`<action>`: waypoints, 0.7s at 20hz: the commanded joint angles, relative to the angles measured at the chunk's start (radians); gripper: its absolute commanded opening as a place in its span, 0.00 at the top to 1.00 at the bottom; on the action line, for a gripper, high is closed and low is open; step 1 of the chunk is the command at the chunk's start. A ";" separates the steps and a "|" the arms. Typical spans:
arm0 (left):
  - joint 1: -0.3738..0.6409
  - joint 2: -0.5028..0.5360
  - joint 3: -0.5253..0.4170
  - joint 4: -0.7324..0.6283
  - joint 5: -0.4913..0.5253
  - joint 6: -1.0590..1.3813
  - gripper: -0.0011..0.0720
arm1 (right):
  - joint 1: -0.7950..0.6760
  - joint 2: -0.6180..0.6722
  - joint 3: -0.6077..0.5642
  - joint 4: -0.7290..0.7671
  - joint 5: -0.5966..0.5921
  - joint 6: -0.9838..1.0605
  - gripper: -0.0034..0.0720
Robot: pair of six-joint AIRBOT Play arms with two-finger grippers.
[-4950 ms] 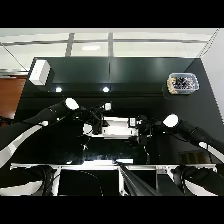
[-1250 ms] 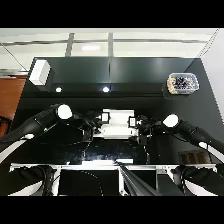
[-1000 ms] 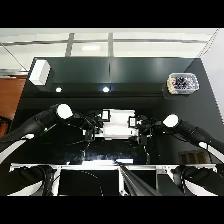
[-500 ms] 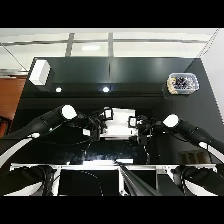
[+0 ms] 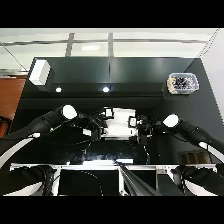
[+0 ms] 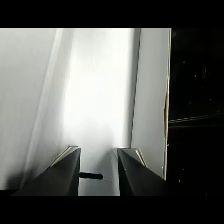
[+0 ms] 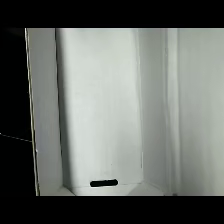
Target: Fold the box and place the chain.
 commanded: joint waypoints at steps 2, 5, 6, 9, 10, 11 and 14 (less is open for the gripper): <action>0.000 0.000 0.000 -0.003 -0.006 -0.006 0.40 | -0.001 0.000 0.001 0.000 0.000 0.000 0.63; 0.001 0.008 0.003 0.014 -0.019 -0.033 0.79 | -0.001 0.000 0.001 0.000 0.000 0.000 0.63; 0.005 0.018 0.007 0.024 -0.043 -0.033 0.95 | -0.001 0.000 0.001 0.000 0.000 0.000 0.63; 0.053 0.090 0.011 0.125 -0.084 -0.188 0.95 | -0.001 0.000 0.001 0.000 0.000 0.000 0.63; 0.092 0.128 0.011 0.182 -0.101 -0.274 0.95 | -0.001 0.000 0.001 0.000 0.000 0.000 0.63; 0.140 0.165 0.011 0.228 -0.119 -0.351 0.95 | -0.001 0.000 0.001 0.000 0.000 0.000 0.63; 0.360 0.256 0.008 0.291 -0.149 -0.718 0.95 | -0.001 0.000 0.001 0.000 0.000 0.000 0.63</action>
